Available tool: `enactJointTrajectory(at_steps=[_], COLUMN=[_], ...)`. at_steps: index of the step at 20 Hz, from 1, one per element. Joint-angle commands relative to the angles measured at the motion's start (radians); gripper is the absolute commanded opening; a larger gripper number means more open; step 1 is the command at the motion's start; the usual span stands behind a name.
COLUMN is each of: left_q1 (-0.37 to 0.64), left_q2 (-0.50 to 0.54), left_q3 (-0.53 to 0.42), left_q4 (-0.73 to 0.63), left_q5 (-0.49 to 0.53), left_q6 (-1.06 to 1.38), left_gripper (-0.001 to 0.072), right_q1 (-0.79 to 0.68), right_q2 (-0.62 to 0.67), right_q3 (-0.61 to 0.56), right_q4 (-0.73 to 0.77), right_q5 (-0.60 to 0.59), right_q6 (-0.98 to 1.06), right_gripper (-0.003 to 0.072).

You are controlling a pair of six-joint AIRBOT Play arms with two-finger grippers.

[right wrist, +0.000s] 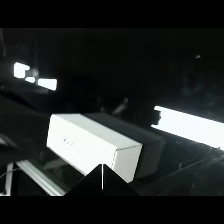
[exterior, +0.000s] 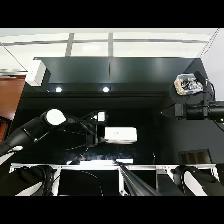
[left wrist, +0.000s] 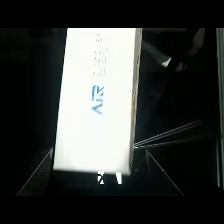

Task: Fold the box and place the chain.

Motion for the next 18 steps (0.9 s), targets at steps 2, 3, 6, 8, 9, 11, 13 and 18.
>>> enactJointTrajectory(at_steps=[2,3,6,8,9,11,13,18], left_q1=[-0.105,-0.120,-0.167,-0.176,-0.175,-0.175,-0.175,-0.175], left_q2=[-0.089,-0.119,-0.197,-0.236,-0.248,-0.261,-0.265,-0.275], left_q3=[0.103,0.129,0.206,0.234,0.240,0.241,0.241,0.241], left_q4=[0.010,0.010,0.010,0.010,0.010,0.011,0.011,0.011], left_q5=[0.062,0.063,0.064,0.064,0.064,0.054,0.039,0.037], left_q6=[-0.100,-0.105,-0.106,-0.112,-0.126,-0.137,-0.137,-0.163], left_gripper=[0.0714,0.0713,0.0709,0.0707,0.0707,0.0707,0.0707,0.0705], right_q1=[-0.021,-0.021,-0.021,-0.021,-0.021,-0.021,-0.021,-0.021], right_q2=[0.008,0.008,0.008,0.008,0.008,0.008,0.008,0.008], right_q3=[0.001,0.001,0.001,0.001,0.001,0.001,0.001,0.001], right_q4=[-0.009,-0.009,-0.009,-0.009,-0.009,-0.009,-0.009,-0.009], right_q5=[-0.025,-0.026,-0.022,-0.011,-0.011,-0.011,-0.012,-0.012], right_q6=[-0.008,-0.008,-0.020,-0.027,-0.028,-0.033,-0.039,-0.049], right_gripper=[0.0015,0.0015,0.0016,0.0016,0.0016,0.0016,0.0015,0.0016])
